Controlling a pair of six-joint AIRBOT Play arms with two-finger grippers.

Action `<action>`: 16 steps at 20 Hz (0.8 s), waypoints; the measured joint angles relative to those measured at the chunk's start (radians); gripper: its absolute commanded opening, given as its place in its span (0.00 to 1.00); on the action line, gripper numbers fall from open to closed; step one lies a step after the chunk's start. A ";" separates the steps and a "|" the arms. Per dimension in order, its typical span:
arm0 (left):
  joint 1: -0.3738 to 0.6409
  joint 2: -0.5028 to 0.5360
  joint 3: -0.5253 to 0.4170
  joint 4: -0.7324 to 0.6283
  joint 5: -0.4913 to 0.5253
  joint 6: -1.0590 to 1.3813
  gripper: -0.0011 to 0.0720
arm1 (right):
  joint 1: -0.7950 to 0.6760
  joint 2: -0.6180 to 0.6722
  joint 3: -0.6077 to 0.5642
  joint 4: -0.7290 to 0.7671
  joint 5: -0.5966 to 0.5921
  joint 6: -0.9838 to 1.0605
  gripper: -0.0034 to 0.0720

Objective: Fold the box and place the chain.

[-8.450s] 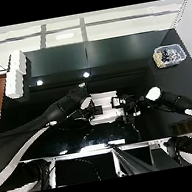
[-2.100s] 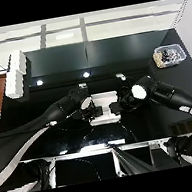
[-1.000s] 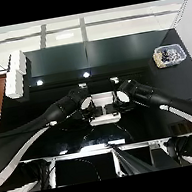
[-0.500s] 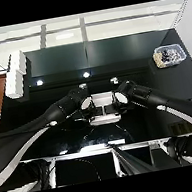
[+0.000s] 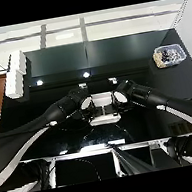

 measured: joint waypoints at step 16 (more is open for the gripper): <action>0.000 0.000 0.000 0.000 0.000 0.000 0.05 | -0.011 0.016 0.002 0.001 0.039 0.000 0.42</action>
